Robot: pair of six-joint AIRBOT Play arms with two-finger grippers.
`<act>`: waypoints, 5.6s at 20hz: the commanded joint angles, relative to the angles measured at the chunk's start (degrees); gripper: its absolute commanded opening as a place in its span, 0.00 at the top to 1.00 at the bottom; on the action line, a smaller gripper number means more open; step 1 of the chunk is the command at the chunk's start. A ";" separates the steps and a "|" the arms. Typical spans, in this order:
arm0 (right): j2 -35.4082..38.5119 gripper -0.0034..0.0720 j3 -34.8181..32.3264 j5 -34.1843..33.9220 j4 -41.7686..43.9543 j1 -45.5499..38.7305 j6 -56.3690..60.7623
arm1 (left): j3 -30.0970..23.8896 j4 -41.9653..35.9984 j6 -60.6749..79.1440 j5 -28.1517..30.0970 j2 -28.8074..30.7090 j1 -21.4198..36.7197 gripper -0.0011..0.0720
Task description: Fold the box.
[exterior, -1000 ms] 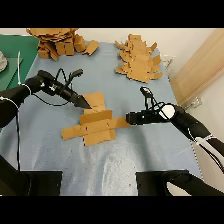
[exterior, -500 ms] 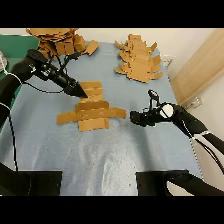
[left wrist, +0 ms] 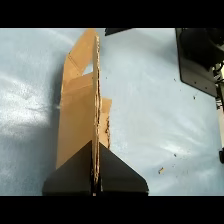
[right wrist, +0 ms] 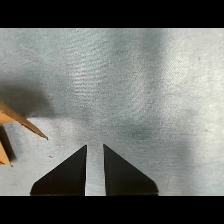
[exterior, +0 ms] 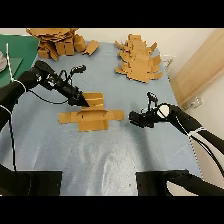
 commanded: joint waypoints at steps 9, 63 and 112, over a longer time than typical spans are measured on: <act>-0.15 0.85 0.02 -0.79 1.57 0.07 0.04 | -2.36 4.76 2.71 9.01 -1.38 0.48 0.97; 6.64 0.54 0.87 3.65 -24.41 29.73 -22.10 | -0.13 3.21 13.57 5.33 -3.26 1.88 0.97; -10.19 0.47 4.83 -23.80 -16.87 38.49 -52.87 | -0.13 3.21 13.57 5.33 -3.26 1.88 0.97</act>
